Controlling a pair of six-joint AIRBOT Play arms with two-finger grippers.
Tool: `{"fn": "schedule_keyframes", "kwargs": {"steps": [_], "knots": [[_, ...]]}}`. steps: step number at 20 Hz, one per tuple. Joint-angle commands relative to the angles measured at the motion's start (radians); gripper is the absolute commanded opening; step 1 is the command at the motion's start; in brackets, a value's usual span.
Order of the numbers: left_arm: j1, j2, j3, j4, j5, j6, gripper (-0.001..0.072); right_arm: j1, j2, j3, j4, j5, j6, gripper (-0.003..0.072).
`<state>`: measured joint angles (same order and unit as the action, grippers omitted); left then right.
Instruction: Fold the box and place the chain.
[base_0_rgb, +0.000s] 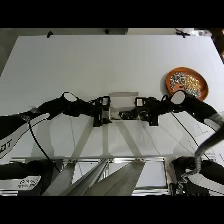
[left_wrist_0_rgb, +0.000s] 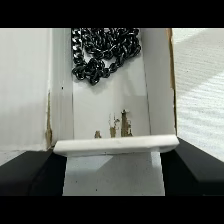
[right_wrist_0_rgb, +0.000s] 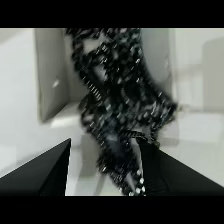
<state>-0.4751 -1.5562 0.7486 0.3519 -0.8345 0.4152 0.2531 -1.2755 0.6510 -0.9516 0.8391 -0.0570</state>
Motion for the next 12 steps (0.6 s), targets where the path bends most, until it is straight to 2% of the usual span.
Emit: {"fn": "schedule_keyframes", "kwargs": {"steps": [1, 3, 5, 7, 8, 9, 10, 12], "knots": [[0.0, -0.001, 0.0, 0.0, 0.0, 0.0, 0.0271, -0.001, -0.03, 0.0, 0.074, -0.058, -0.031, 0.0472], [0.0, -0.001, 0.0, 0.0, 0.0, 0.0, 0.0271, -0.001, -0.03, 0.0, 0.074, -0.07, -0.03, 0.045], [0.0, -0.001, 0.0, 0.0, 0.0, 0.0, 0.0271, -0.001, -0.03, 0.0, 0.082, -0.07, -0.026, 0.0375], [0.0, -0.001, 0.0, 0.0, 0.0, 0.0, 0.0271, -0.001, -0.03, 0.0, 0.103, -0.07, -0.022, 0.0372], [0.0, -0.001, 0.0, 0.0, 0.0, 0.0, 0.0271, -0.001, -0.029, 0.0, 0.107, -0.07, -0.018, 0.0327], [0.0, -0.001, 0.0, 0.0, 0.0, 0.0, 0.0271, -0.001, -0.029, 0.0, 0.106, -0.064, -0.018, 0.0141], [0.0, -0.001, 0.0, 0.0, 0.0, 0.0, 0.0271, -0.001, -0.029, 0.0, 0.106, -0.054, -0.017, 0.002], [0.0, -0.001, 0.0, 0.0, 0.0, 0.0, 0.0271, -0.001, -0.027, 0.0, 0.096, -0.054, 0.016, 0.0013]]}}
